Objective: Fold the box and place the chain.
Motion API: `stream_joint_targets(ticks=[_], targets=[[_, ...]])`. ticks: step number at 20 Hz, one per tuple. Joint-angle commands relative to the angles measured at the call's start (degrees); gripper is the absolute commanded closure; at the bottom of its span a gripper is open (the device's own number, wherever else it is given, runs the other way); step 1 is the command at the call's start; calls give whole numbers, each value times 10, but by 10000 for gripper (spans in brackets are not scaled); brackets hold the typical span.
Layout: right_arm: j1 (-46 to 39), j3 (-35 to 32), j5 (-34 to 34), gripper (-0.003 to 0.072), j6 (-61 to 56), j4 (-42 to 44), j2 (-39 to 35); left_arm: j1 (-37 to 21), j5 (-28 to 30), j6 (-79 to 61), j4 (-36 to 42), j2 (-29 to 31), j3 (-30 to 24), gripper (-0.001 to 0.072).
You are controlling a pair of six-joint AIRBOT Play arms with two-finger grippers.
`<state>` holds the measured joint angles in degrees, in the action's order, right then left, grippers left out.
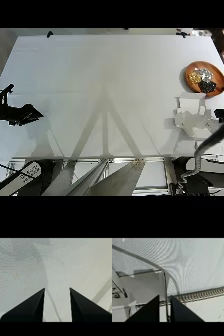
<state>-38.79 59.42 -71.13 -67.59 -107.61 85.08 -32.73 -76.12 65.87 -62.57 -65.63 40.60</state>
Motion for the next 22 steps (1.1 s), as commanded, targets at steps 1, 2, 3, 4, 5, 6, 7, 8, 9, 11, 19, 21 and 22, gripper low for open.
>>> stream_joint_targets(ticks=[1,2,3,4,5,6,7,8,9,11,19,21,22], targets=[[0,0,-18,672,-1,-2,2,0,0,0,0,0,0,371],[0,0,-24,672,-1,0,2,0,0,0,0,0,0,371],[1,0,-32,673,-1,3,1,0,0,0,0,0,0,371],[5,0,-39,673,0,10,-3,0,0,0,0,0,0,371],[10,0,-40,673,2,22,-12,0,0,0,0,0,0,371],[19,0,-38,674,17,43,-27,0,0,0,0,0,0,371],[30,0,-37,674,42,68,-42,0,0,0,0,0,0,371],[45,0,-42,674,83,102,-58,0,0,0,0,0,0,371],[60,0,-50,674,122,136,-73,0,0,0,0,0,0,371],[94,0,-51,674,141,207,-100,0,0,0,0,0,0,371],[284,0,-39,676,92,411,-143,0,0,0,0,0,0,371],[346,0,-15,676,81,431,-143,0,0,0,0,0,0,371],[377,0,8,676,64,430,-143,0,0,0,0,0,0,371]])
